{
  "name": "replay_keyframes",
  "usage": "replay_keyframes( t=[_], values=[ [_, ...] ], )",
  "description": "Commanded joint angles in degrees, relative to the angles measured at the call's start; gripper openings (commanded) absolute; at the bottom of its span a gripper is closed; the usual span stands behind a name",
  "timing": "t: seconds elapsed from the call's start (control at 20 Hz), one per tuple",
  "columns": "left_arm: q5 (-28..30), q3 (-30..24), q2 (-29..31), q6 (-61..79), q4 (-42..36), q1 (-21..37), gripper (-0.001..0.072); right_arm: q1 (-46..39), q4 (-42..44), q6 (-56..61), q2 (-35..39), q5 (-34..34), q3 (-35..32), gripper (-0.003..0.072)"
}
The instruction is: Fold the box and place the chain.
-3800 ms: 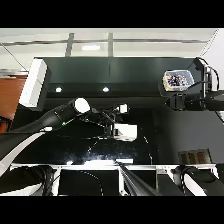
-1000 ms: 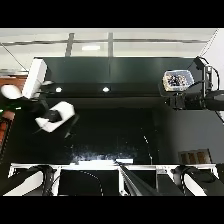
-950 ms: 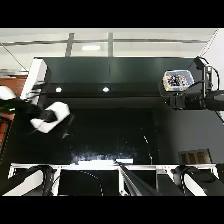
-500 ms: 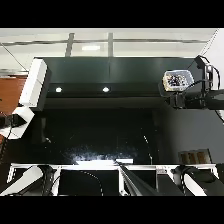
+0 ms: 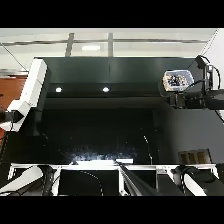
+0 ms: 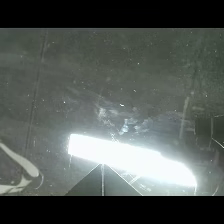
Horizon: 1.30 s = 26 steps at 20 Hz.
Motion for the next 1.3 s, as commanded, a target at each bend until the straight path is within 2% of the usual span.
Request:
replay_keyframes(
  t=[0.0,0.25,0.3,0.35,0.4,0.6,0.8,0.95,1.0,1.05,1.1,1.25],
  values=[
    [1.99,0.04,-2.67,1.42,-1.31,-1.36,0.0416,0.0,0.0,0.94,-0.02,0.02,0.07,0.002],
    [3.78,0.02,-3.19,1.53,-5.97,-1.97,0.0421,0.0,0.0,1.51,-0.02,0.0,0.07,0.002],
    [3.78,0.02,-3.19,1.51,-5.95,-2.43,0.0458,0.0,0.0,1.51,-0.02,0.0,0.07,0.002],
    [4.13,0.02,-3.19,1.49,-5.95,-2.97,0.0633,0.0,0.0,1.51,-0.02,0.0,0.07,0.002],
    [4.52,0.02,-3.17,0.76,-5.97,-3.45,0.0717,0.0,0.0,1.51,-0.02,0.02,0.07,0.002],
    [3.72,0.15,-0.87,-1.66,-3.89,-5.2,0.0717,0.0,0.04,1.51,-0.02,0.15,0.07,0.002],
    [0.74,3.04,6.21,-9.53,-1.14,-5.35,0.0717,0.0,0.07,0.68,-0.02,0.87,0.15,0.002],
    [-2.45,5.95,12.39,-16.2,-4.87,-7.5,0.0713,0.0,-0.04,-1.6,0.0,0.66,2.25,0.002],
    [-2.95,6.62,14.25,-17.64,-7.58,-8.7,0.0649,0.0,-0.04,-2.12,0.0,1.03,3.98,0.002],
    [-3.52,7.45,16.26,-21.73,-9.46,-10.16,0.0255,0.0,-0.04,-2.82,0.0,1.99,6.32,0.002],
    [-3.72,7.78,18.51,-25.44,-10.6,-11.76,0.0029,0.0,-0.02,-2.82,0.07,3.32,8.55,0.002],
    [-5.09,6.67,25.92,-26.43,-11.56,-19.52,0.0027,0.02,0.81,-4.92,2.78,6.32,10.84,0.0019]
  ],
)
